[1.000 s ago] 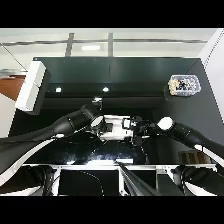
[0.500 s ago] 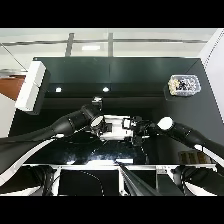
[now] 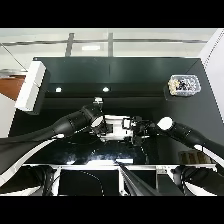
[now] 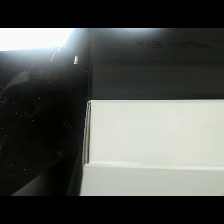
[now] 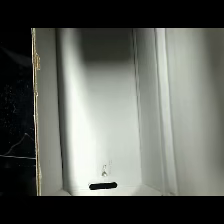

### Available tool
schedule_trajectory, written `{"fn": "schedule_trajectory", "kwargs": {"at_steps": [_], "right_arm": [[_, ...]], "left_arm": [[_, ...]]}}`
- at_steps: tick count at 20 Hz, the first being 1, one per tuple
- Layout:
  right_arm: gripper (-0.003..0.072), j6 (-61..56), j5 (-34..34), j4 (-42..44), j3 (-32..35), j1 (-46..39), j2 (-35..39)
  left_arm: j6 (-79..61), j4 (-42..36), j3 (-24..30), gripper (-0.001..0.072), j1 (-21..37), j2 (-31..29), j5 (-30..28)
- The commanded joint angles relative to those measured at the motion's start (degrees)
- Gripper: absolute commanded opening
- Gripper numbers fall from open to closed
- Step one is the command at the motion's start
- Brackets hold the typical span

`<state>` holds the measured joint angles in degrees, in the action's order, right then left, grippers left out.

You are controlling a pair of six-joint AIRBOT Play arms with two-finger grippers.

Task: Fold the box and place the chain.

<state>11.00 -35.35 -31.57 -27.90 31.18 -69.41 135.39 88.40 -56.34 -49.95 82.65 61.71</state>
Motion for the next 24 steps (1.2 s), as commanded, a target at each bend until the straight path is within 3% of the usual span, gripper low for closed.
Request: {"fn": "schedule_trajectory", "kwargs": {"at_steps": [1,3,4,6,8,10,13,16,19,22,23,24], "right_arm": [[0.0525,-0.04,-0.07,0.04,0.0,0.04,-0.04],[0.0524,-0.04,-0.07,0.04,0.0,0.04,-0.04],[0.0525,-0.04,-0.07,0.02,0.0,0.04,-0.04],[0.0525,-0.04,-0.07,0.04,0.0,0.04,-0.04],[0.0526,-0.04,-0.07,0.02,0.0,0.04,-0.04],[0.0706,-0.31,-0.09,-0.2,0.0,0.02,0.0],[0.0706,-3.13,-0.42,-5.27,0.0,-0.9,2.32],[0.0705,-4.94,-3.45,-15.63,0.0,-2.12,6.69],[0.0703,-6.23,-5.42,-16.5,0.0,-3.43,8.31],[0.067,-6.1,-5.6,-16.5,0.0,-3.43,8.31],[0.0521,-6.12,-5.79,-16.17,0.0,-3.26,8.31],[0.0458,-6.14,-6.05,-15.45,0.0,-3.28,8.31]], "left_arm": [[0.11,0.11,-0.02,0.0264,0.04,-0.02,-0.37],[0.09,0.09,-0.02,0.0147,0.04,-0.02,-0.63],[0.09,0.07,-0.02,0.0131,0.02,-0.02,-1.05],[0.07,0.07,-0.02,0.0028,0.0,-0.02,-1.25],[0.07,0.07,-0.02,0.0028,0.0,-0.02,-1.22],[0.04,0.07,-0.02,0.0028,0.0,-0.02,-1.18],[-0.02,0.09,-0.02,0.0027,0.0,-0.02,-0.55],[-0.17,0.98,-0.02,0.0026,0.0,-0.02,1.03],[-0.17,0.94,-0.02,0.0027,0.0,-0.02,0.7],[-0.17,0.94,-0.02,0.0027,0.0,-0.02,0.68],[-0.17,0.94,-0.02,0.0027,0.0,-0.02,0.59],[-0.17,0.92,-0.02,0.0027,0.0,-0.02,0.39]]}}
